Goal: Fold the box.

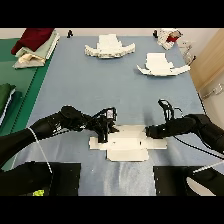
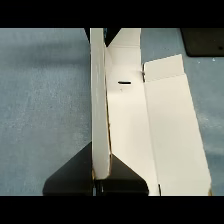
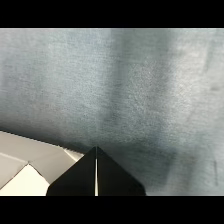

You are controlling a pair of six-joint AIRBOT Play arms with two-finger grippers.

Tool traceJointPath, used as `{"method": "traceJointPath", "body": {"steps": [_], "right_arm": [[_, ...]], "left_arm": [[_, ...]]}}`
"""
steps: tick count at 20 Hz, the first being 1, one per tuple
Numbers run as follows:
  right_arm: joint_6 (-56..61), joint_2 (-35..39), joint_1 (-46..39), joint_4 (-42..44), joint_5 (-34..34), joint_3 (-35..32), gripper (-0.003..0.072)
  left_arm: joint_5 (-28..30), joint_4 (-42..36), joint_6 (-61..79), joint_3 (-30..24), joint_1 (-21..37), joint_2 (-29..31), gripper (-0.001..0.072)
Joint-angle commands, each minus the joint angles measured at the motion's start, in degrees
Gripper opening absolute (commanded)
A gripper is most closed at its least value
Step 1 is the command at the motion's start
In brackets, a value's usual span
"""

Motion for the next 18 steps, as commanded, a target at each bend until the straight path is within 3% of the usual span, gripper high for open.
{"method": "traceJointPath", "body": {"steps": [1,15,18], "right_arm": [[0.1,0.6,0.0,-0.7,0.1,0.0,0.0003],[0.1,0.6,0.0,-3.3,0.0,2.5,0.0003],[0.1,0.6,0.0,-3.5,0.1,2.5,0.0003]], "left_arm": [[-1.0,-0.6,0.6,0.0,0.2,-1.1,0.0014],[-2.8,0.9,-1.7,-0.4,0.2,-1.3,0.0013],[3.0,-0.4,0.5,-0.1,0.2,1.3,0.0012]]}}
